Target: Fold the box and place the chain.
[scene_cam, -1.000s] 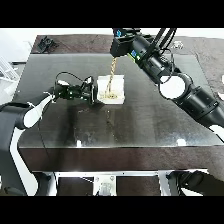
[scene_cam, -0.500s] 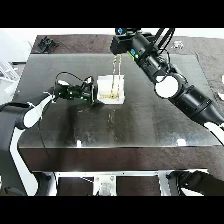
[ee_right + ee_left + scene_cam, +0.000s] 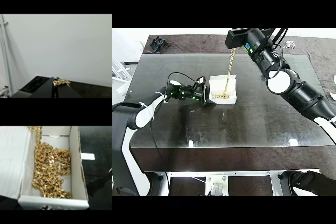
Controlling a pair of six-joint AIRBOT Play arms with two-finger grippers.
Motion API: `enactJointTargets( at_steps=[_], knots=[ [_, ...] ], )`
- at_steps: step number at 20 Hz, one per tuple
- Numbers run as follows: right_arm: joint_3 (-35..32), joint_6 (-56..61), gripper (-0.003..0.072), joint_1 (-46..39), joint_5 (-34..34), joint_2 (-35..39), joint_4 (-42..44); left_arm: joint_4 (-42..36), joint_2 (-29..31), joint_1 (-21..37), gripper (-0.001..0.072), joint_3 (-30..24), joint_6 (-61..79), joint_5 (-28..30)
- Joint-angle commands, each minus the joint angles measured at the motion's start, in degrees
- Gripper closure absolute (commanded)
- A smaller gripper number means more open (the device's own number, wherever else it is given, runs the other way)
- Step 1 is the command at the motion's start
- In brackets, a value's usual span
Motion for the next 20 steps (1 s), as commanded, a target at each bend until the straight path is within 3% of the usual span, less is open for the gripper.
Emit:
enactJointTargets(
  at_steps=[1,11,18,19,20],
  knots=[
    [-0.1,1.4,0.068,-0.4,4.7,-1.6,0.2,0.0,0.0,0.0,0.0409,0.0,0.0,0.0],
    [-12.4,5.5,0.068,-2.1,16.8,-9.8,0.1,0.0,0.0,0.0,0.0409,0.0,0.0,0.0],
    [-11.9,5.2,0.068,-8.4,30.0,-14.8,0.1,0.0,0.0,0.0,0.0409,0.0,0.0,0.0],
    [-11.3,5.2,0.0529,-9.2,32.6,-14.8,0.1,0.0,0.0,0.0,0.0409,0.0,0.0,0.0],
    [-10.7,5.2,0.0146,-10.0,35.0,-14.8,0.1,0.0,0.0,0.0,0.0409,0.0,0.0,0.0]
  ],
)
